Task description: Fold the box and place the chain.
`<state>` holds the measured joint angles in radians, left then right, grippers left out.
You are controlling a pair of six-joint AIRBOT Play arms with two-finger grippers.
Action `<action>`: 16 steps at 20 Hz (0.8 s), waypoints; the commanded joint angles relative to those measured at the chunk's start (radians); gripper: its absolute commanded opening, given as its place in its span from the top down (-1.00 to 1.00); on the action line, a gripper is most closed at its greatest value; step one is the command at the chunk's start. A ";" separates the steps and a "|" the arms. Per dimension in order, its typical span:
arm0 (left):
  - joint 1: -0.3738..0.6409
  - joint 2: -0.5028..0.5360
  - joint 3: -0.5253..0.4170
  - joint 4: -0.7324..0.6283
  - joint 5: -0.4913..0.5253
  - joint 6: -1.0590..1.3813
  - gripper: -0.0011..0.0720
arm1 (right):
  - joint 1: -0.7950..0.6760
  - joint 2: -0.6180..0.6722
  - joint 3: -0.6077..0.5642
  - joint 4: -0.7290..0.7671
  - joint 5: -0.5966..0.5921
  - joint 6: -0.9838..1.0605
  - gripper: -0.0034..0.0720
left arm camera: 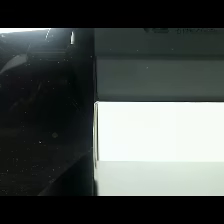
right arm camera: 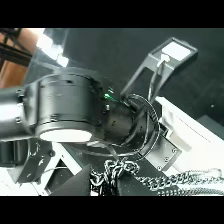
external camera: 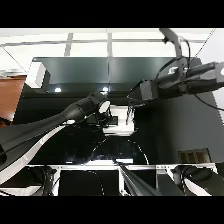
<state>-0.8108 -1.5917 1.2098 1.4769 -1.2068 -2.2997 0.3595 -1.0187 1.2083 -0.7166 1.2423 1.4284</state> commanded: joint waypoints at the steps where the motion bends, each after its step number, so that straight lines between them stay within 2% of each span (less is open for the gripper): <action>1: 0.000 0.000 0.000 0.000 0.002 0.000 0.89 | 0.004 0.000 -0.076 0.012 -0.035 -0.004 0.86; 5: 0.000 0.000 0.000 0.000 0.000 0.000 0.89 | 0.004 0.000 -0.189 -0.059 -0.077 0.012 0.86; 9: 0.000 0.000 0.000 0.000 0.002 0.000 0.89 | 0.004 0.000 -0.368 -0.043 -0.276 0.032 0.86; 10: 0.000 0.000 0.000 0.000 0.002 0.000 0.89 | 0.004 0.000 -0.405 -0.035 -0.321 0.034 0.80; 11: 0.000 0.000 0.000 0.000 0.002 0.000 0.89 | 0.004 -0.001 -0.427 -0.039 -0.340 0.036 0.30; 12: 0.000 0.000 0.000 0.000 0.002 0.000 0.89 | 0.000 -0.001 -0.430 -0.062 -0.335 0.036 0.17; 16: 0.000 0.000 0.000 0.000 0.001 0.000 0.89 | -0.169 0.000 -0.424 -0.153 -0.316 0.034 0.17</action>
<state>-0.8108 -1.5917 1.2098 1.4773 -1.2064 -2.2997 0.2848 -1.0191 0.8013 -0.7994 0.9459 1.4593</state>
